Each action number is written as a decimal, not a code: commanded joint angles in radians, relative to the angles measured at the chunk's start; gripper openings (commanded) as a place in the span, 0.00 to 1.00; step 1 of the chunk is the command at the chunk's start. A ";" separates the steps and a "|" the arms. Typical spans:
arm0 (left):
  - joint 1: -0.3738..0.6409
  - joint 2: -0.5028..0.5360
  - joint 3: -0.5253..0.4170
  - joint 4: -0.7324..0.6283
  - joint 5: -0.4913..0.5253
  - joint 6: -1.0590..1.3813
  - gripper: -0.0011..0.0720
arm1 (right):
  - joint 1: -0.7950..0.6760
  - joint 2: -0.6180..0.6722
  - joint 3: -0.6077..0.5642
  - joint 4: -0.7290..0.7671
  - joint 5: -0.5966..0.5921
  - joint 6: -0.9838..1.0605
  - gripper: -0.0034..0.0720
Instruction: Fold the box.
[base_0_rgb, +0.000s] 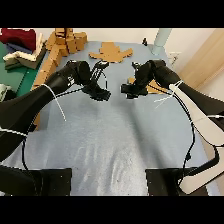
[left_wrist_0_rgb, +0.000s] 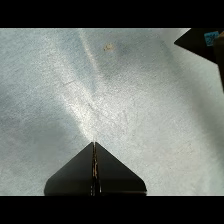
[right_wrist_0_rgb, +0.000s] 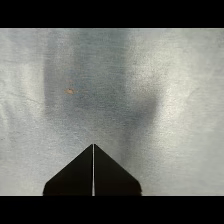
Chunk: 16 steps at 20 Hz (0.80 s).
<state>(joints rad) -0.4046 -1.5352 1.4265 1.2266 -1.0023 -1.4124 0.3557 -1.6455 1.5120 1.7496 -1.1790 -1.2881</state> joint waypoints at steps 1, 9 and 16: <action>-0.001 0.000 0.000 0.000 0.000 0.000 0.03 | 0.000 -0.001 0.001 0.000 0.000 0.000 0.05; -0.001 0.000 0.000 0.000 0.000 0.000 0.03 | 0.000 -0.001 0.001 0.000 0.000 0.000 0.05; -0.001 0.000 0.000 0.000 0.000 0.000 0.03 | 0.000 -0.001 0.002 -0.008 0.065 0.001 0.05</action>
<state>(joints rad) -0.4046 -1.5352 1.4265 1.2263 -1.0023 -1.4120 0.3557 -1.6455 1.5124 1.7458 -1.1656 -1.2884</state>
